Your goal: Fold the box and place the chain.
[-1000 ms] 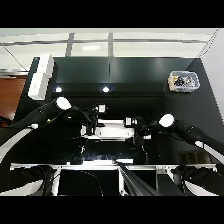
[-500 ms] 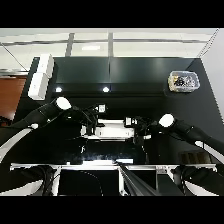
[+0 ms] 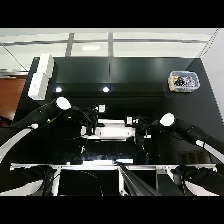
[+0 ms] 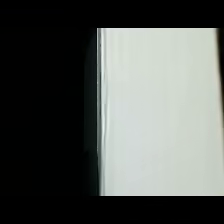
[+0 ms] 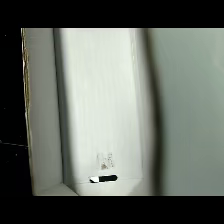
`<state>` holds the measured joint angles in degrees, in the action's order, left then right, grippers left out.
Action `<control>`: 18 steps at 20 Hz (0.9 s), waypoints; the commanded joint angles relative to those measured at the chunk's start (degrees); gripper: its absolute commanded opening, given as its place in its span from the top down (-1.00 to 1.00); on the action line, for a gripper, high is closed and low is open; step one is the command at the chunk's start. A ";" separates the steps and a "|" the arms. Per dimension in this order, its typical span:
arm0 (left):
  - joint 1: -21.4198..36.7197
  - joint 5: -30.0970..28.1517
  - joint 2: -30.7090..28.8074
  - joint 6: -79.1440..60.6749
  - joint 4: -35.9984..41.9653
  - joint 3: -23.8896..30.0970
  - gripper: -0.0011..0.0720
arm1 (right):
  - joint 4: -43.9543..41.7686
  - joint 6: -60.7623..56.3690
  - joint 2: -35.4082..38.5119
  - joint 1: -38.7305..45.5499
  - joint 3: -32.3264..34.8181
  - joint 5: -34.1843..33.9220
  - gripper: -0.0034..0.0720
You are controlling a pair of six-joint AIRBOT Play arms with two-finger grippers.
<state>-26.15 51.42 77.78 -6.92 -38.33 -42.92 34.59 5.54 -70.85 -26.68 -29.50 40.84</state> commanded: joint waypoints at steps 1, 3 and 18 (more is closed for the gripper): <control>0.07 -0.24 0.00 0.07 0.02 0.00 0.89 | -0.04 0.09 -0.02 0.00 0.04 0.20 -0.25; 0.07 -0.39 0.00 0.07 0.02 -0.02 0.88 | -0.09 0.07 -0.02 0.00 0.04 0.15 -0.07; 11.63 18.56 -14.84 44.72 -25.20 -4.85 0.89 | -0.07 0.07 -0.02 0.00 0.04 0.09 -0.07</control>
